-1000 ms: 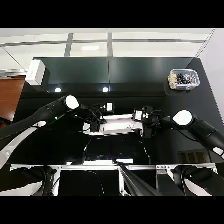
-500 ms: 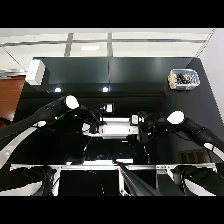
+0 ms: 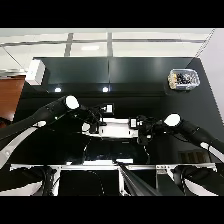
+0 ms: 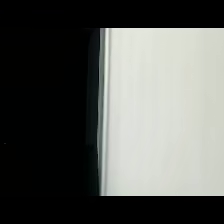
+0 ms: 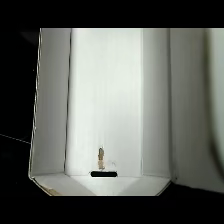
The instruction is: Fold the box and place the chain.
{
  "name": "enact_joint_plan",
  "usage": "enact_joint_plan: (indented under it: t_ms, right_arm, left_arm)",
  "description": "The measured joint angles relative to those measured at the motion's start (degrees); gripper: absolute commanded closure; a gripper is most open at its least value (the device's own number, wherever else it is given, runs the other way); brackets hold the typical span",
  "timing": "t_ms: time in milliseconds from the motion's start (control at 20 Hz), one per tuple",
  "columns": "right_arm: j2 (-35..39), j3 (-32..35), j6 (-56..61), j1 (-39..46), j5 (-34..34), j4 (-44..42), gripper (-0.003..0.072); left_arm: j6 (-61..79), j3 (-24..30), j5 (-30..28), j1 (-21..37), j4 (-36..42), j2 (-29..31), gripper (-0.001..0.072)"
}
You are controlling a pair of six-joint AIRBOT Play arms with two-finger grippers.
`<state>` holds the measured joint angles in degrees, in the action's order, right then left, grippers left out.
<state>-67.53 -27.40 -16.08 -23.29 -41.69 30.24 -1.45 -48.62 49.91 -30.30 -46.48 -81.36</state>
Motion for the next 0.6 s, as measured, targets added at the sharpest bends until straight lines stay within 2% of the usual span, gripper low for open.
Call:
enact_joint_plan:
  t_ms: [600]
  right_arm:
    - [-1.1, 0.0, -0.1, 0.0, 1.5, -0.3, -0.0015]
  left_arm:
    - [0.0, 0.0, -0.2, 0.0, 0.0, 0.0, 0.0685]
